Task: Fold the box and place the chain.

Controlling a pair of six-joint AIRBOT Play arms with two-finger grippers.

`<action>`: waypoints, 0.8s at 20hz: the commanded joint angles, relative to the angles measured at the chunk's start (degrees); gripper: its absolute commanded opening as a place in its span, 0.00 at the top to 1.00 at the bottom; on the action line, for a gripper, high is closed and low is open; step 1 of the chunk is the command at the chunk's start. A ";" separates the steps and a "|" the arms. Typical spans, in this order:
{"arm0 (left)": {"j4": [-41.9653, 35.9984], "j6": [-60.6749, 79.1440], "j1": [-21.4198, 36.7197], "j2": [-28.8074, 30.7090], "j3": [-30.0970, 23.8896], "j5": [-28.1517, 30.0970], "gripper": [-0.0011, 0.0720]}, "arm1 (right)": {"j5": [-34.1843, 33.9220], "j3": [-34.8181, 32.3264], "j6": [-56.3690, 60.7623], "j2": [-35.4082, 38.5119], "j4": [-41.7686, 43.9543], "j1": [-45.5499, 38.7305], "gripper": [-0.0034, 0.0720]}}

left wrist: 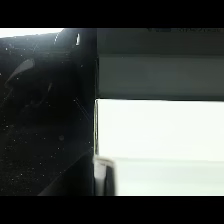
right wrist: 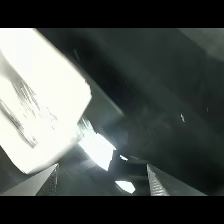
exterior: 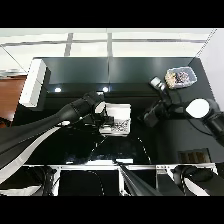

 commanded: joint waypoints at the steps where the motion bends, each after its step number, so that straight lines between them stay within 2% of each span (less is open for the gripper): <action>1: 0.00 0.02 -0.02 -0.02 0.02 0.00 0.95 | -6.05 -7.32 -21.11 -0.17 -2.34 2.03 0.12; 2: 0.00 0.02 -0.02 -0.02 0.02 0.00 0.95 | -6.47 -7.85 -28.83 -0.87 1.29 2.69 0.13; 3: 0.00 0.02 -0.02 -0.02 0.02 0.02 0.95 | -6.56 -7.82 -37.22 -2.49 8.31 2.36 0.17; 5: 0.00 0.02 -0.02 -0.02 0.02 -0.04 0.95 | -6.21 -7.48 -53.05 -6.43 19.58 1.36 0.17; 9: 0.00 0.02 -0.02 -0.02 0.02 -0.02 0.95 | -7.52 -5.77 -57.53 -13.60 19.67 1.55 0.17; 12: 0.00 0.02 -0.02 -0.02 0.02 0.00 0.95 | -9.53 -5.20 -59.08 -15.32 19.67 1.79 0.17; 13: 0.00 0.02 -0.02 -0.02 0.02 0.00 0.95 | -10.03 -5.20 -59.10 -15.54 19.69 1.81 0.27; 14: 0.00 0.02 -0.02 -0.02 0.02 -0.02 0.95 | -10.43 -5.20 -59.10 -15.89 19.71 1.81 0.32; 16: 0.00 0.02 -0.02 -0.02 0.02 0.02 0.95 | -10.86 -5.20 -59.12 -17.03 20.28 1.81 0.32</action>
